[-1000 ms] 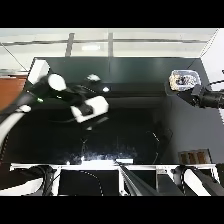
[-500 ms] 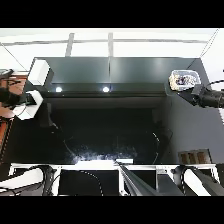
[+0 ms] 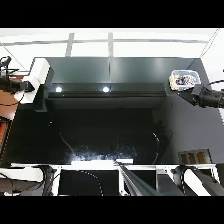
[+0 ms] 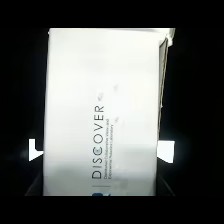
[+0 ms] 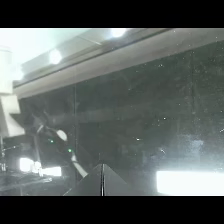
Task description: Fold the box and place the chain.
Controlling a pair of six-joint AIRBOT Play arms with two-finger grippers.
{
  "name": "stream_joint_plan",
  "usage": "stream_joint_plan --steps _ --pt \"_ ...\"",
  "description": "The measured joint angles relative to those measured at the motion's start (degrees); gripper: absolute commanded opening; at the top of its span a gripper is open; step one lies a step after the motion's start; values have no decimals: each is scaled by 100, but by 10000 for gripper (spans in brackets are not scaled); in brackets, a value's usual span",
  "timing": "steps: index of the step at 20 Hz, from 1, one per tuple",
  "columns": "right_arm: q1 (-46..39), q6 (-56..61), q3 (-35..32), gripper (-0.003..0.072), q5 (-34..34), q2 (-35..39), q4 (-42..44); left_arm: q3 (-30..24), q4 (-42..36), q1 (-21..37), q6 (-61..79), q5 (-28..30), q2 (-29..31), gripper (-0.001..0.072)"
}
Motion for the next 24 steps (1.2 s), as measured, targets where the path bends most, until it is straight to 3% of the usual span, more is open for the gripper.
stream_joint_plan --steps 1,2,3,8,13,14,15,16,17,18,21,24 --pt "0 0 0 18 -4 0 0 103 -22 -35 28 20 -133 348" --pt "0 0 0 18 -4 0 2 173 -42 -61 50 44 -243 505" --pt "0 0 0 18 -7 0 2 225 -57 -83 72 55 -348 710" --pt "2 46 0 17 -4 0 11 538 59 -125 -70 -149 -514 711" --pt "105 166 251 17 -103 -2 -177 1335 280 -133 -415 -1609 -289 708" --pt "173 184 422 17 -83 0 -304 1473 313 -133 -612 -1843 -177 686" --pt "245 221 612 16 -50 0 -452 1593 343 -136 -896 -2100 -31 613" --pt "332 271 837 15 31 11 -669 1681 372 -140 -1222 -2317 133 478" --pt "422 326 1051 15 114 35 -887 1738 400 -151 -1484 -2535 295 164" --pt "531 411 1237 14 199 98 -1163 1779 404 -173 -1703 -2782 483 22" --pt "1027 831 1517 14 216 551 -2448 1646 249 -339 -2004 -3333 1115 22" --pt "1539 1268 1233 15 -278 1102 -3451 785 -221 -894 -1932 -3051 2168 21"
